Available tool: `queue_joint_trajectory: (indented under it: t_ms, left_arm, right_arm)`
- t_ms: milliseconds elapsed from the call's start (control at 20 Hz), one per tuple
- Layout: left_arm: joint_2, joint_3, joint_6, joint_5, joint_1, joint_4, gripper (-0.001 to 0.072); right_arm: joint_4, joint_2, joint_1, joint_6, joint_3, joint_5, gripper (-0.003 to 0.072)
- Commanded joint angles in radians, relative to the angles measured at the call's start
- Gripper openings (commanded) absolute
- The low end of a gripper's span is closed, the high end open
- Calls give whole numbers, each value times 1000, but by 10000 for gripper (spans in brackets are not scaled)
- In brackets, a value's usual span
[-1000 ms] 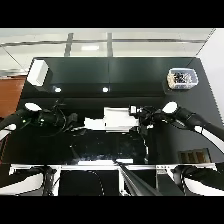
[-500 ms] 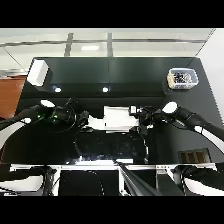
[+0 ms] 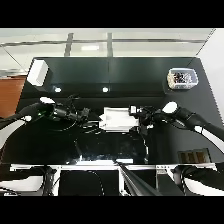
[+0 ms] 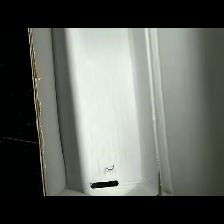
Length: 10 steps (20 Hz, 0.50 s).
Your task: Fold the box and place the chain.
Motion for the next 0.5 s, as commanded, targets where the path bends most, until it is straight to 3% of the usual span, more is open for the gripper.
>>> queue_joint_trajectory:
  t_ms: [0, 50, 450]
  left_arm:
    - [0, 34, -9, 29, -55, -8, 538]
    - [3, 50, -10, 44, -69, 2, 484]
    - [16, 190, -287, 57, -180, 268, 484]
  right_arm:
    - [0, 0, 0, 0, 1, 0, 481]
    - [0, 0, 0, 0, 1, 0, 480]
    - [0, 0, 0, 0, 1, 0, 481]
